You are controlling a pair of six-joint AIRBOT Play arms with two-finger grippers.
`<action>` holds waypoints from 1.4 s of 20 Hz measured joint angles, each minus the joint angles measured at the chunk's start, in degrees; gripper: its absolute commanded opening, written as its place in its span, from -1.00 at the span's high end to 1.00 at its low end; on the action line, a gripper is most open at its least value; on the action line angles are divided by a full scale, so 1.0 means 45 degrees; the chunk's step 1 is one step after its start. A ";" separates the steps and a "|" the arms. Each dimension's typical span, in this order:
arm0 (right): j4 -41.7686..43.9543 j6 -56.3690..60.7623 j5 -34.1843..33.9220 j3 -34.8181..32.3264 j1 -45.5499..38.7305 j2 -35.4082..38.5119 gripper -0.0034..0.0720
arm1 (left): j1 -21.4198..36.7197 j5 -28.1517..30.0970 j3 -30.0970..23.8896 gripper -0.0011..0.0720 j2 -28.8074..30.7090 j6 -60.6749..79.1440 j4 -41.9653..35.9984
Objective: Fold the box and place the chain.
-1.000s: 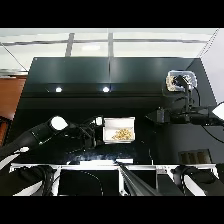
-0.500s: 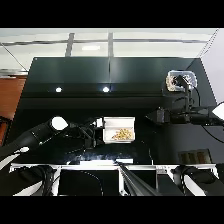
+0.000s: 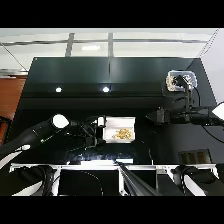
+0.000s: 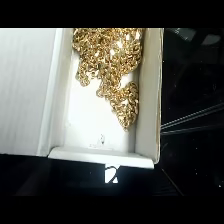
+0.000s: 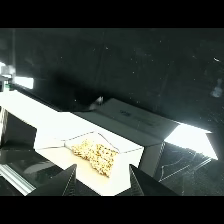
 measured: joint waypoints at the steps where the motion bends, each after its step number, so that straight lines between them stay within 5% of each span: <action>1: 0.0000 0.0000 -0.0005 0.0000 0.0000 0.0000 -0.13 | -0.0010 -0.0063 0.0029 -0.95 -0.0107 0.0000 -0.0015; 8: -0.0063 -0.0039 -0.0039 0.0000 0.0000 0.0000 -0.14 | -0.0024 -0.0325 0.0107 -0.84 -0.0539 0.0306 -0.0068; 9: -0.0146 -0.0049 -0.0107 0.0000 0.0000 0.0000 -0.45 | -0.0024 -0.0330 0.0107 -0.61 -0.0559 0.0403 -0.0146; 10: -0.0180 -0.0044 -0.0180 0.0000 0.0029 0.0000 -0.97 | -0.0024 -0.0345 0.0112 -0.37 -0.0563 0.0525 -0.0257; 13: -0.0330 -0.0058 -0.0554 0.0000 0.0413 0.0000 -0.98 | -0.0024 -0.0311 0.0117 0.23 -0.0588 0.0729 -0.0617; 19: -0.0583 0.0131 -0.1710 0.0379 0.1268 -0.0447 -0.96 | -0.0005 -0.0287 0.0165 0.23 -0.0588 0.0860 -0.0495; 28: -0.0461 -0.2715 -0.2361 0.1394 0.2365 -0.3429 -0.96 | 0.0015 -0.0291 0.0180 0.22 -0.0588 0.0860 -0.0194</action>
